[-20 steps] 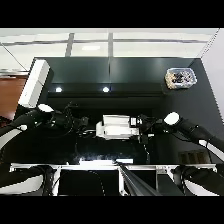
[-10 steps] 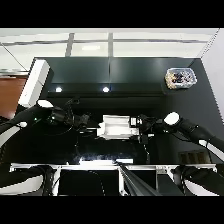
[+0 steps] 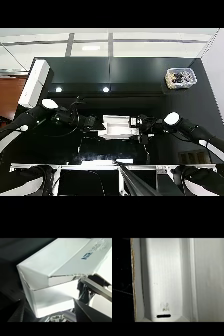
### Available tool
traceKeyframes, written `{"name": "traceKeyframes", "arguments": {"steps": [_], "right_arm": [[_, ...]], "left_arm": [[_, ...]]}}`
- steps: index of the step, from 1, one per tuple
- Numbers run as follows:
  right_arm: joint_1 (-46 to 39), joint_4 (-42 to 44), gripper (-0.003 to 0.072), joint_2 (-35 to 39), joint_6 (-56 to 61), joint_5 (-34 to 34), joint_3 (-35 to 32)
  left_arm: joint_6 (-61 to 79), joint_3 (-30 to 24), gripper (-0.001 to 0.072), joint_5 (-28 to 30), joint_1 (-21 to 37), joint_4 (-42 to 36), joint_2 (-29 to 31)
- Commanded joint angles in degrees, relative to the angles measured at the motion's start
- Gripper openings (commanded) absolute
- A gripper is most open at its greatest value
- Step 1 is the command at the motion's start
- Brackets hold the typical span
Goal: Fold the box and place the chain.
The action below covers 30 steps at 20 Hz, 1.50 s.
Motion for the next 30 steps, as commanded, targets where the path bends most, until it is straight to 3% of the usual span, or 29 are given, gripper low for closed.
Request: {"name": "traceKeyframes", "arguments": {"steps": [1,6,10,12,16,25,30], "right_arm": [[0.1,0.0,0.0192,0.0,0.0,0.0,0.0],[0.1,0.0,0.0192,0.0,0.0,0.0,0.0],[0.1,0.0,0.0192,0.0,0.0,0.0,0.0],[0.1,0.0,0.0192,0.0,0.0,0.0,0.0],[0.1,0.0,0.0192,0.0,0.0,0.0,0.0],[0.1,0.0,0.0192,0.0,0.0,0.0,0.0],[0.1,0.0,0.0192,0.0,0.0,0.0,0.0]], "left_arm": [[-2.4,0.2,0.0651,0.8,-0.8,0.2,0.5],[-10.0,2.7,0.0630,2.0,-2.5,7.2,0.5],[-13.9,4.9,0.0626,3.3,-6.6,7.4,0.5],[-14.8,5.2,0.0549,3.4,-7.5,7.4,0.5],[-19.1,5.3,0.0549,4.4,-8.4,10.9,0.5],[-29.5,6.8,0.0549,14.5,-15.2,15.7,0.5],[-40.6,8.3,0.0549,19.1,-18.9,22.6,0.5]]}}
